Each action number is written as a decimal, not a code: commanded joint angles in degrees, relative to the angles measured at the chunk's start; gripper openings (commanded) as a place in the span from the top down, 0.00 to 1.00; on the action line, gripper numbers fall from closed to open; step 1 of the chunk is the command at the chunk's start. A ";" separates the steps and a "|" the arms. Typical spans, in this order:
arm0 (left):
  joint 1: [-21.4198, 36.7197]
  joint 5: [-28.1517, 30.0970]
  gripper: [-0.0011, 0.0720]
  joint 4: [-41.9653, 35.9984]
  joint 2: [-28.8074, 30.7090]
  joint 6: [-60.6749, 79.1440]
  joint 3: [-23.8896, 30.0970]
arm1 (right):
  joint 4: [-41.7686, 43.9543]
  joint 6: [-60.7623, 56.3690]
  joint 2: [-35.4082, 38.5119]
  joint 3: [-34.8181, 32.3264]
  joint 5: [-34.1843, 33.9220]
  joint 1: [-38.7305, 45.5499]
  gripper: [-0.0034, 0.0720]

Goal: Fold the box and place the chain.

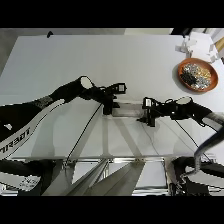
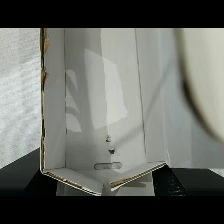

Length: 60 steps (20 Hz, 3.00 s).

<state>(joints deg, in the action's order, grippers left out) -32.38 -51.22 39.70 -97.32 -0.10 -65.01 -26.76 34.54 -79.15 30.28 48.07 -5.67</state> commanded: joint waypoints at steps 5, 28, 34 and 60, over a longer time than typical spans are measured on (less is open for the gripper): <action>0.02 0.00 0.97 -0.07 0.00 0.02 0.02 | 0.02 -0.02 0.00 -0.04 0.00 -0.04 0.53; 3.21 -7.72 0.10 13.20 9.86 -12.50 0.02 | 0.02 -0.02 0.00 -0.04 0.02 -0.04 0.53; 3.34 -11.61 0.79 18.23 20.02 -18.64 0.02 | 0.02 -0.02 0.00 -0.04 0.02 -0.04 0.53; -3.63 8.11 0.98 1.86 12.72 -20.28 1.44 | 0.02 -0.02 0.00 -0.04 0.13 -0.02 0.53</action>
<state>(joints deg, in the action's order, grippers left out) -36.82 -49.34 45.82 -83.99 -20.51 -63.59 -26.74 34.52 -79.18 30.26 48.16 -5.69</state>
